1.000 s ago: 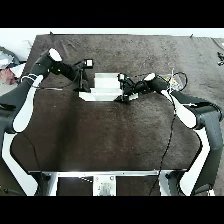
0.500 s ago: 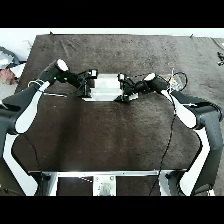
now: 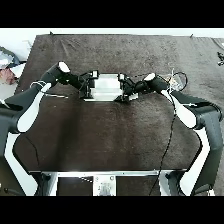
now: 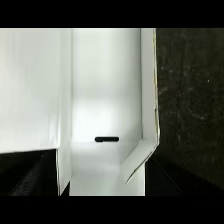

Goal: Fold the box and place the chain.

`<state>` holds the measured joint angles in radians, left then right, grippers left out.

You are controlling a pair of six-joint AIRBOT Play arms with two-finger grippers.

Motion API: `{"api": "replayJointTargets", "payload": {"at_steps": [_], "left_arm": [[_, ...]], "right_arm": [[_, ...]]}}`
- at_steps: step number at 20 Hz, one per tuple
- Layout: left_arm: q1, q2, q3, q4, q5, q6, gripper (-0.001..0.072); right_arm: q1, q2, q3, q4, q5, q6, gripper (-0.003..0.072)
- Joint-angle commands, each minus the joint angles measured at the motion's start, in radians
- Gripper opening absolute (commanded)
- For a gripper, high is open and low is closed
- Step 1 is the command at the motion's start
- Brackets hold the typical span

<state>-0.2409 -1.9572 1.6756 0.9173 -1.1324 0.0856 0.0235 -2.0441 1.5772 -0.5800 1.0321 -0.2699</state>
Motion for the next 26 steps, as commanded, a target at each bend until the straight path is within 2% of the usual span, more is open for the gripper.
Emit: {"api": "replayJointTargets", "payload": {"at_steps": [1, 2, 3, 4, 8, 20, 21, 22, 26], "left_arm": [[0.000, -0.002, 0.000, -0.019, -0.012, -0.010, 0.0704], [0.000, -0.002, 0.000, -0.019, -0.021, -0.011, 0.0689], [0.000, -0.002, 0.000, -0.019, -0.033, -0.016, 0.0548], [0.000, -0.002, 0.000, -0.016, -0.040, -0.018, 0.0522], [0.000, -0.002, -0.001, 0.033, -0.043, -0.037, 0.0523], [0.000, -0.002, -0.002, -0.007, -0.037, -0.058, 0.0520], [0.000, -0.002, -0.002, -0.008, -0.039, -0.072, 0.0407], [0.000, -0.002, -0.002, -0.008, -0.039, -0.082, 0.0346], [0.000, -0.002, -0.002, -0.007, -0.038, -0.081, 0.0343]], "right_arm": [[0.001, -0.001, 0.000, 0.002, 0.000, 0.000, 0.0325], [0.001, -0.001, 0.000, 0.002, 0.000, 0.000, 0.0325], [0.001, -0.001, 0.000, 0.002, 0.000, 0.000, 0.0325], [0.001, -0.001, 0.000, 0.002, 0.000, 0.000, 0.0325], [0.002, -0.001, 0.000, 0.002, 0.000, 0.000, 0.0325], [0.001, -0.001, 0.000, 0.002, 0.000, 0.000, 0.0325], [0.002, -0.001, 0.000, 0.002, 0.000, 0.000, 0.0325], [0.002, -0.001, 0.000, 0.002, 0.000, 0.000, 0.0325], [0.002, -0.001, 0.000, 0.002, 0.000, 0.000, 0.0325]]}}
